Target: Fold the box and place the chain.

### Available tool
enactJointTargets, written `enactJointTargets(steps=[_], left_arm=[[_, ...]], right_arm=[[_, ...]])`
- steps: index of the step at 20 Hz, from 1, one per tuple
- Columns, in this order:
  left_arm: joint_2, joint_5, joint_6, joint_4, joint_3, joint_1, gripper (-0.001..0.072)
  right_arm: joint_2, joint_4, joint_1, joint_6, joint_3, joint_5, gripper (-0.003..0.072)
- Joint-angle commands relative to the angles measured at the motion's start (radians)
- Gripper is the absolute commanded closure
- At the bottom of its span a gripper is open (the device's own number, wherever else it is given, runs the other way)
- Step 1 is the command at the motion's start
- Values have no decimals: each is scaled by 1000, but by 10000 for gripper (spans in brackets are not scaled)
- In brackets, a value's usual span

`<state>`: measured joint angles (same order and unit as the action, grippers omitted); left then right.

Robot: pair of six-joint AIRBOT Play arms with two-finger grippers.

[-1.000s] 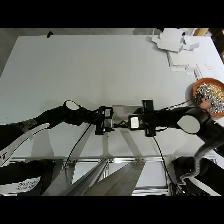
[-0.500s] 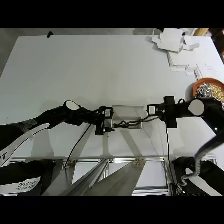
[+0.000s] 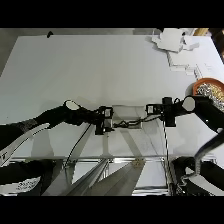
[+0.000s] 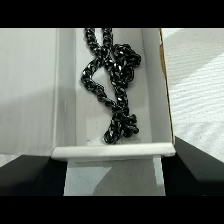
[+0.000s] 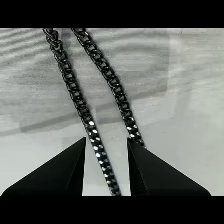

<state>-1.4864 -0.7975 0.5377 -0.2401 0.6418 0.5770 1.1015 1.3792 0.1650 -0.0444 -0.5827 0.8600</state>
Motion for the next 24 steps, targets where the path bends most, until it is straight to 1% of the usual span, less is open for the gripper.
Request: enactJointTargets(steps=[1,4,7,8,10,13,15,18,21,24], left_arm=[[0,0,0,0,0,0,431],[0,0,0,0,0,0,431],[0,0,0,0,0,0,431],[0,0,0,0,0,0,431],[0,0,0,0,0,0,431],[0,0,0,0,0,0,431],[0,0,0,0,0,0,431],[0,0,0,0,0,0,431],[0,0,0,0,0,0,431],[0,0,0,0,0,0,431]], right_arm=[[13,1,-1,2,5,-11,450],[37,0,-1,1,8,-8,452],[53,0,-1,1,14,-10,529],[56,0,-1,1,14,-9,532],[51,1,-1,0,14,2,666],[-6,5,24,-1,14,65,666],[-85,3,61,-13,14,96,666],[-222,-8,147,-91,14,122,666],[-332,-97,256,-141,14,118,666],[-379,-226,362,-142,14,74,666]])
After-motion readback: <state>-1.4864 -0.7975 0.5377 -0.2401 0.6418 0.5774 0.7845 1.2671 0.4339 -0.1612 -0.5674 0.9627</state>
